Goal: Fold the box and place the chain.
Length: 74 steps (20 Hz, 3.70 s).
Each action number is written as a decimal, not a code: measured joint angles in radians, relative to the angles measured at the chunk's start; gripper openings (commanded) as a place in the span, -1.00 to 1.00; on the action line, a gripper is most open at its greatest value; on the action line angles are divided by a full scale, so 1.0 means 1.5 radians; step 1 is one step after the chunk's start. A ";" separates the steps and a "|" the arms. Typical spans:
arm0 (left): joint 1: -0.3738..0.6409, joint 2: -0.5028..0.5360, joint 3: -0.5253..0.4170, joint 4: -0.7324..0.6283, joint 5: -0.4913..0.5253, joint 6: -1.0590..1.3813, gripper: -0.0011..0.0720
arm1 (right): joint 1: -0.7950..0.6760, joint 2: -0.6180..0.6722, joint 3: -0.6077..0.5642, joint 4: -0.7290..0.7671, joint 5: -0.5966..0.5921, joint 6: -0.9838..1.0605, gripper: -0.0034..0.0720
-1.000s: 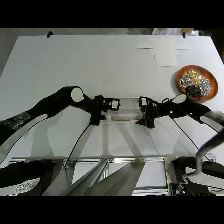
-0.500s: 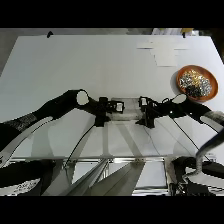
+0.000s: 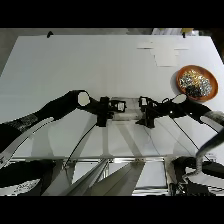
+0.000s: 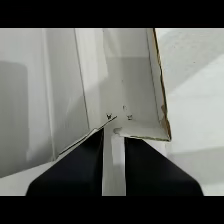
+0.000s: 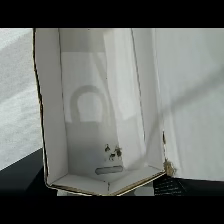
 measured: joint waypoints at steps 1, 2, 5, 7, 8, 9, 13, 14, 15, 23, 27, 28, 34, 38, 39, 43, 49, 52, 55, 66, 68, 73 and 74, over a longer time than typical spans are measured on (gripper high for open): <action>-0.003 -0.001 0.000 -0.003 0.003 0.000 -0.62 | 0.000 0.000 0.000 0.000 0.000 0.000 -0.02; -0.006 -0.002 0.000 -0.008 0.006 0.000 -0.62 | 0.000 0.000 0.000 0.000 0.000 0.000 -0.02; -0.015 -0.009 0.000 -0.023 0.022 0.000 -0.61 | 0.000 0.000 0.000 -0.001 0.000 0.000 -0.02; -0.020 -0.014 0.000 -0.029 0.030 0.000 -0.54 | 0.000 0.000 0.000 -0.001 0.000 -0.001 -0.02; -0.023 -0.016 0.000 -0.031 0.031 0.000 -0.48 | 0.000 0.000 0.000 -0.001 0.000 -0.001 -0.02; -0.024 -0.017 0.000 -0.032 0.032 0.000 -0.22 | 0.000 0.000 0.000 -0.001 0.000 -0.001 -0.02; -0.028 -0.019 0.000 -0.035 0.035 -0.001 0.29 | 0.000 0.000 0.000 -0.001 0.000 -0.001 -0.02; -0.028 -0.020 0.000 -0.035 0.035 -0.001 0.29 | 0.000 0.000 0.000 -0.001 0.000 -0.001 -0.02; -0.029 -0.020 0.000 -0.035 0.035 -0.001 0.29 | 0.000 0.000 0.000 -0.001 0.000 -0.001 -0.02; -0.029 -0.015 0.000 -0.027 0.031 -0.010 -0.05 | 0.000 0.000 0.000 -0.001 0.000 -0.001 -0.02; -0.015 0.026 0.000 0.010 -0.023 -0.073 -0.96 | 0.000 0.000 0.000 0.000 0.000 0.000 -0.02; -0.007 0.041 0.000 0.026 -0.042 -0.099 -0.96 | 0.000 0.000 0.000 0.000 0.000 0.001 -0.02; 0.079 0.138 -0.001 0.147 -0.158 -0.411 -0.96 | 0.000 0.000 0.000 0.000 0.000 0.000 -0.02; 0.148 0.140 -0.027 0.181 -0.170 -0.650 -0.96 | 0.000 0.000 0.000 0.000 0.000 0.000 -0.02; 0.158 0.129 -0.035 0.179 -0.165 -0.701 -0.96 | 0.000 0.000 0.000 0.000 0.000 0.000 -0.02; 0.170 0.073 -0.049 0.109 -0.135 -0.813 -0.95 | 0.000 0.000 0.000 0.000 0.000 0.000 -0.02; 0.149 0.018 -0.054 0.008 -0.109 -0.856 -0.95 | 0.000 0.000 0.000 0.000 0.000 0.000 -0.02; 0.140 0.010 -0.054 -0.038 -0.105 -0.854 -0.95 | 0.000 0.000 0.000 0.000 0.000 0.000 -0.02; 0.130 0.008 -0.054 -0.065 -0.105 -0.851 -0.95 | 0.000 0.000 0.000 0.000 0.000 0.000 -0.02; 0.088 0.057 -0.047 -0.115 -0.080 -0.822 -0.17 | 0.000 0.000 0.000 0.000 0.000 0.000 -0.02; 0.083 0.058 -0.045 -0.124 -0.072 -0.820 -0.17 | 0.000 0.000 0.000 0.000 0.000 0.000 -0.02; 0.067 0.055 -0.042 -0.137 -0.060 -0.822 0.10 | 0.000 0.000 0.000 0.000 0.000 0.000 -0.02; 0.064 0.053 -0.042 -0.138 -0.058 -0.824 0.10 | 0.000 0.000 0.000 0.000 0.000 0.000 -0.02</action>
